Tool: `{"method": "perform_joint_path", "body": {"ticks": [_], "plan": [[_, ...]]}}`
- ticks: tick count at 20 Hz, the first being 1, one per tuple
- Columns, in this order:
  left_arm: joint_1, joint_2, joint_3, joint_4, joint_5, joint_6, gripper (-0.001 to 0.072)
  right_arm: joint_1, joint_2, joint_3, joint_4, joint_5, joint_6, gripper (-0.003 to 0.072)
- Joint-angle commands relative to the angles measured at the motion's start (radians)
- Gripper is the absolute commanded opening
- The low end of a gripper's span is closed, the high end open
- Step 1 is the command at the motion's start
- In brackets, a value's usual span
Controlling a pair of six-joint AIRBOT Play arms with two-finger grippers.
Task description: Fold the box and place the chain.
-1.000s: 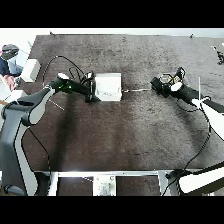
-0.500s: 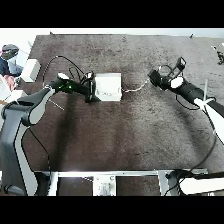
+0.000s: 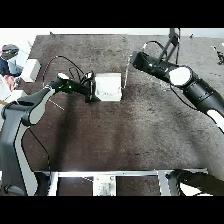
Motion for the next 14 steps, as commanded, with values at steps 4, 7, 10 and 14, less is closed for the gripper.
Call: {"method": "perform_joint_path", "body": {"ticks": [4,7,10,14], "plan": [[0.0,0.0,0.0,0.0,0.0,0.0,0.0418,0.131,-0.078,0.051,0.002,-0.01,-0.015,0.0008],[0.0,0.0,0.0,0.0,0.0,0.0,0.0418,0.153,-0.191,0.051,0.008,-0.011,-0.011,0.0008],[0.0,0.0,0.0,0.0,0.0,0.0,0.0418,0.14,-0.292,0.051,0.008,0.0,-0.004,0.0122],[0.0,0.0,0.0,0.0,0.0,0.0,0.0418,0.056,-0.267,0.049,-0.085,0.115,-0.004,0.0301]]}}
